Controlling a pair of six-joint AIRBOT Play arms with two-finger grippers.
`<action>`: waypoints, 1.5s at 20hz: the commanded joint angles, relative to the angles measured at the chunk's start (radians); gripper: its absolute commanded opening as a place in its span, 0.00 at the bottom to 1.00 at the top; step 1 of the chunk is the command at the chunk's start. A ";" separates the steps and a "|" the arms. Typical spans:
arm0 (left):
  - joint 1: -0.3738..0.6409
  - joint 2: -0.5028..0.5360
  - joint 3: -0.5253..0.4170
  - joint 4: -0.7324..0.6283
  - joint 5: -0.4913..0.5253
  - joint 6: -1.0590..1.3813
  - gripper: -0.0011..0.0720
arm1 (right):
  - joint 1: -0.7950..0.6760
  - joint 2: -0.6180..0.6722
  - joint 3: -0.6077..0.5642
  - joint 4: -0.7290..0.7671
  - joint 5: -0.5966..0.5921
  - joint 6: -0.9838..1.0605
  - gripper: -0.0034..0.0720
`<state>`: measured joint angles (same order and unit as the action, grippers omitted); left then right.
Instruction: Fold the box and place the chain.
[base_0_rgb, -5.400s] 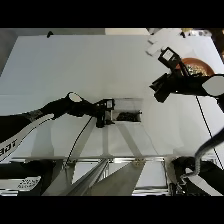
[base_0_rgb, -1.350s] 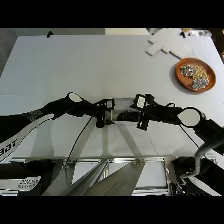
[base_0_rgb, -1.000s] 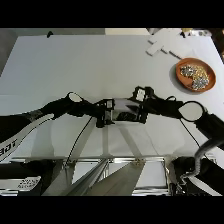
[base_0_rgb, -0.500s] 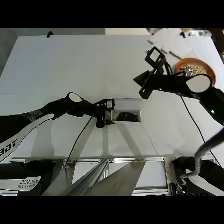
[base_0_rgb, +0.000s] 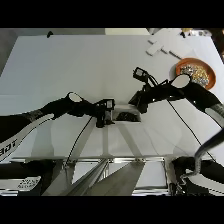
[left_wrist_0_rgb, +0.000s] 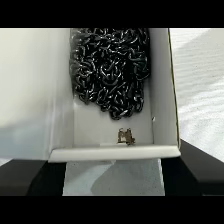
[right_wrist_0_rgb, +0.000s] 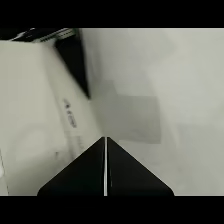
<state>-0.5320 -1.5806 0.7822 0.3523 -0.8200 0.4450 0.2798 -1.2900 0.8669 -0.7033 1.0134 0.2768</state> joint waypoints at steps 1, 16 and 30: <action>0.000 0.001 0.001 0.000 0.000 0.000 0.06 | 0.038 0.026 0.001 0.003 0.105 -0.076 0.13; 0.000 0.001 0.001 0.000 0.000 0.000 0.06 | 0.143 0.056 -0.007 -0.175 -0.013 -0.092 0.35; 0.000 0.001 0.001 0.000 0.000 0.000 0.06 | 0.143 0.057 -0.007 -0.164 0.077 -0.095 0.37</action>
